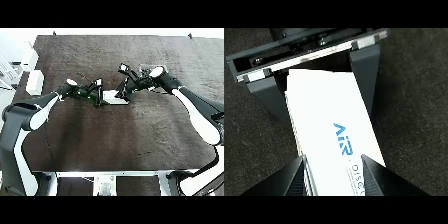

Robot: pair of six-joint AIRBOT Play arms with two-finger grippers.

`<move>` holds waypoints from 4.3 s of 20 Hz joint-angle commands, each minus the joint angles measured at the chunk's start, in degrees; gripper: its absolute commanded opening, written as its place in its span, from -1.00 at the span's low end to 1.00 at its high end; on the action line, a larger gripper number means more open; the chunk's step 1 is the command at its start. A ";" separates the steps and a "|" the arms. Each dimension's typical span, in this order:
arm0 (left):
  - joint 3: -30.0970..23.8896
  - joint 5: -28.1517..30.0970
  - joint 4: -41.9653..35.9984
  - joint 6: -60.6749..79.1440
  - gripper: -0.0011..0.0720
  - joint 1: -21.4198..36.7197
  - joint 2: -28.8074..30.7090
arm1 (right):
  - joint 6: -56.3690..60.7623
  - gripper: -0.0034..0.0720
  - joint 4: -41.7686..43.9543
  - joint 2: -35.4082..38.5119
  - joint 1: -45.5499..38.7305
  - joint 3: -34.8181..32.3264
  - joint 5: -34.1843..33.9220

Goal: Fold the box and place the chain.

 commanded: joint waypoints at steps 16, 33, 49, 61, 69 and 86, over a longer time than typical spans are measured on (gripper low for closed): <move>0.00 0.00 0.00 -0.07 0.14 -0.04 0.02 | -0.50 0.29 4.90 2.25 -0.74 -3.30 0.37; 0.00 0.02 0.02 -0.04 0.14 -0.04 0.02 | -2.89 -0.86 10.62 -0.81 -2.51 -9.55 0.37; 0.00 -0.22 -0.04 -0.07 0.14 -0.04 0.02 | 6.47 -0.86 17.92 29.90 -7.58 -15.13 3.82; 0.31 -0.15 -0.66 -9.25 -0.92 0.85 3.54 | 10.60 -0.86 18.12 44.06 -13.35 -36.79 3.80; -0.46 9.33 4.85 -32.52 -0.93 14.78 21.20 | 12.98 -0.86 18.14 44.74 -13.33 -37.00 3.78; -31.69 47.74 9.68 -47.30 -0.93 35.01 37.94 | 13.25 -0.86 18.12 44.72 -13.31 -37.13 3.78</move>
